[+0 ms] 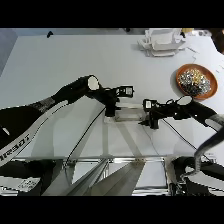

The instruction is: Fold the box and place the chain.

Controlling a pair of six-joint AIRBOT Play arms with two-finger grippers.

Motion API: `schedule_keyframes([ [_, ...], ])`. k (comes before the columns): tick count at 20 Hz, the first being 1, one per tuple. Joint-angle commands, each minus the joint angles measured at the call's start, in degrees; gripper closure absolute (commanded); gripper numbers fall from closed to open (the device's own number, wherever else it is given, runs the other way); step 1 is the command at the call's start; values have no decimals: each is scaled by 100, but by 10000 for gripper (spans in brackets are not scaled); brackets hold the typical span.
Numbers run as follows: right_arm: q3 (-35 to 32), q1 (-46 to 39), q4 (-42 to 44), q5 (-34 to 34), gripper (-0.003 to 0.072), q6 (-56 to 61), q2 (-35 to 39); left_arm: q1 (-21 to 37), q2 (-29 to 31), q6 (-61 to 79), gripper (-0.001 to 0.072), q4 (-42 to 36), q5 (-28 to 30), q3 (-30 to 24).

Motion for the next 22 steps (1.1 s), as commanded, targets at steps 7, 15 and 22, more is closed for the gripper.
schedule_keyframes([
  [7, -2, -4, 0, 13, 348, -4, -2, -2, 0, 2, 697, 2, 2, 0],
  [15, -2, -4, 0, 13, 348, -2, -2, -2, 0, 0, 697, 0, -4, 2],
  [22, -2, -4, 0, 13, 348, -4, -2, 4, 271, -310, 183, 835, -527, 2],
])
